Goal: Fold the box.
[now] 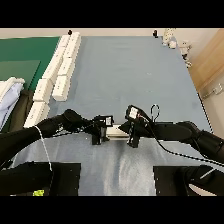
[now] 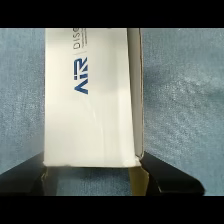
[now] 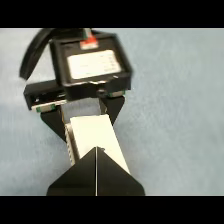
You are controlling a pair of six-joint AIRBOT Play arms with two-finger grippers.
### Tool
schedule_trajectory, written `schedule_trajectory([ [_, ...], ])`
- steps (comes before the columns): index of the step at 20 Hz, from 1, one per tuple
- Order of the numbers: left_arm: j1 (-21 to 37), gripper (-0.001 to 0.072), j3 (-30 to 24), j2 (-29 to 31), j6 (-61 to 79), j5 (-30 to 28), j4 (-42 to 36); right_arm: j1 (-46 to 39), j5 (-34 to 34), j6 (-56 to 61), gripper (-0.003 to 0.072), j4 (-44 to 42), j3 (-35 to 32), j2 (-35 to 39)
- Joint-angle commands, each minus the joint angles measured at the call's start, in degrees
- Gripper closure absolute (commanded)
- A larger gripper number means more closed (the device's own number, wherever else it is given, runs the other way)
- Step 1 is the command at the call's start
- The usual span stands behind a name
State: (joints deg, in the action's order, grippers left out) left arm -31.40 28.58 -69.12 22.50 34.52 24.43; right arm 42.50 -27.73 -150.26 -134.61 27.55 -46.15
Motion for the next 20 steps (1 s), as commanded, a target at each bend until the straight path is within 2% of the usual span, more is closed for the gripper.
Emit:
schedule_trajectory([
  [1,0.0,0.0242,0.0,0.0,0.0,0.0,0.0,1.0,9.1,13.6,0.0682,-6.1,-4.8,1.1],
  [4,0.0,0.0242,0.0,0.0,0.0,0.0,0.0,5.1,18.4,20.3,0.0682,-6.0,-10.6,3.8],
  [6,0.0,0.0242,0.0,0.0,0.0,0.0,0.0,7.0,21.4,22.4,0.0682,-5.6,-12.8,4.7],
  [20,0.0,0.0242,0.0,0.0,0.0,0.0,0.0,8.7,21.9,22.8,0.0683,-5.3,-16.9,1.2],
])
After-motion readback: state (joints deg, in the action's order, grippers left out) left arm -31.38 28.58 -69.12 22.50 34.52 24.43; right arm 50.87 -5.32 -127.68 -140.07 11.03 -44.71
